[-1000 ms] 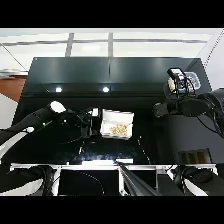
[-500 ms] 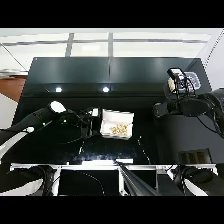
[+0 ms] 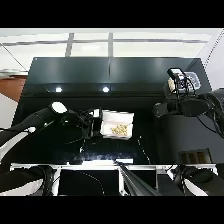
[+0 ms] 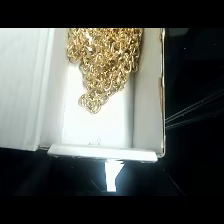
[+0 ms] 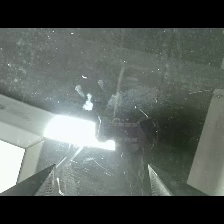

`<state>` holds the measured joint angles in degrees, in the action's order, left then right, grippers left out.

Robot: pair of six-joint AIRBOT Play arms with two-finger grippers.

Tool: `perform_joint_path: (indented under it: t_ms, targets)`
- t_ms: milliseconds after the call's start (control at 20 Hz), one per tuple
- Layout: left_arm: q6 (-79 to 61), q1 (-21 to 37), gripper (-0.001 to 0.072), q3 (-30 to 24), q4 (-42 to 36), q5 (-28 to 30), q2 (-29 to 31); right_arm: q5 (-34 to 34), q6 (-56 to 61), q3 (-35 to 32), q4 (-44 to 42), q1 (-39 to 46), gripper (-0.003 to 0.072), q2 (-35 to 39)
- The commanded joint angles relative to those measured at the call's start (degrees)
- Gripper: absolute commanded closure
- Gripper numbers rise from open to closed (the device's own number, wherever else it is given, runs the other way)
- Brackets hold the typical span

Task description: Fold the box and place the chain.

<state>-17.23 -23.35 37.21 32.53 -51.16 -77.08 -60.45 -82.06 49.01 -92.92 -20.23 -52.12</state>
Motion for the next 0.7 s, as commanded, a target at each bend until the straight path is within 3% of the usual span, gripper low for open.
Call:
perform_joint_path:
  t_ms: [0, 400, 500, 600, 650]
  targets:
    - [-0.3, -0.3, 0.0003, 0.0, 0.0, 0.0, 0.0, 0.0, 0.0, 0.0, 0.0, 0.0, -0.0026, 0.0]
    - [-0.3, -1.8, 0.0005, 0.0, 0.3, 1.7, 0.0, 0.0, 0.0, 0.0, 0.0, 0.0, -0.0026, 0.0]
    - [-0.1, -2.1, 0.0047, 0.0, 0.5, 2.1, 0.0, 0.0, 0.0, 0.0, 0.0, 0.0, -0.0026, 0.0]
    - [-0.1, -2.1, 0.0269, 0.0, 0.5, 2.1, 0.0, 0.0, 0.0, 0.0, -0.3, 0.0, -0.0026, 0.0]
    - [-0.1, -2.1, 0.0315, 0.0, 0.5, 2.1, 0.0, 0.1, 0.0, 0.0, -0.7, 0.0, -0.0026, 0.0]
